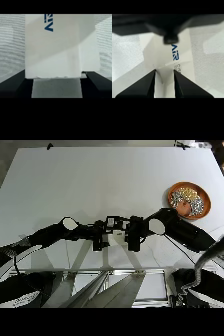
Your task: Fold the box and place the chain.
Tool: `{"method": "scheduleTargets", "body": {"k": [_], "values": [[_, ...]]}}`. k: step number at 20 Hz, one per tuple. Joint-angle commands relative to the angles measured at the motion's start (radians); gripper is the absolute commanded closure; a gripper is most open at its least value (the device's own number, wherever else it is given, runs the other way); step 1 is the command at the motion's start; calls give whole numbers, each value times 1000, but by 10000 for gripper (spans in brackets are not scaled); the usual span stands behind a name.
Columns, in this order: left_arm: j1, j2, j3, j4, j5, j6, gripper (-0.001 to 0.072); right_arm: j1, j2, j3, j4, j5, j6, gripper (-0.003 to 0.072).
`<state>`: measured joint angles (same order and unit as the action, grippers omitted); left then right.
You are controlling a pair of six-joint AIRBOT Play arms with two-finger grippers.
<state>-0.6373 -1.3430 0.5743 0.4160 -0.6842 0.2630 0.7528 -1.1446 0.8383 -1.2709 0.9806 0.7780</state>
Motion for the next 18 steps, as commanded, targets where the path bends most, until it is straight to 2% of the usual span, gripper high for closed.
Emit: {"method": "scheduleTargets", "body": {"k": [1, 8, 18], "values": [[0, 0, 0, 0, -2, 1, 637, 0, 18, 1, -5, -5, 0, 461], [0, 0, 0, 0, -1, 1, 637, -20, 23, 1, -13, -85, 15, 461], [0, 0, 0, 0, -2, 1, 637, -19, -34, 0, -8, -91, 46, 461]]}}
